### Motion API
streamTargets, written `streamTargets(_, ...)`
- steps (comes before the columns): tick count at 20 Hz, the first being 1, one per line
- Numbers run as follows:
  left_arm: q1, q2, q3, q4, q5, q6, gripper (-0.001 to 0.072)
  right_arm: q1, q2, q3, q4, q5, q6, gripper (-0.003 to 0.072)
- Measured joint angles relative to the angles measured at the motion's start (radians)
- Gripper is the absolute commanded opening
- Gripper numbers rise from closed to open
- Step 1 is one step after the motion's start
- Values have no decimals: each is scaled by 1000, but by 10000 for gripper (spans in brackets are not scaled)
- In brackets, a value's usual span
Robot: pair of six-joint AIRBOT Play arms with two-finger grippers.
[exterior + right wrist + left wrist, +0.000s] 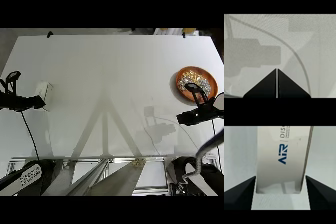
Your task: Fold the box and place the chain.
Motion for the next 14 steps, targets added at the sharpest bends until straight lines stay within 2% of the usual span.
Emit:
streamTargets(7,-23,262,0,-1,-48,-33,691,0,0,0,0,0,0,11)
streamTargets(14,-87,496,0,-2,-241,-57,689,0,0,0,0,0,0,11)
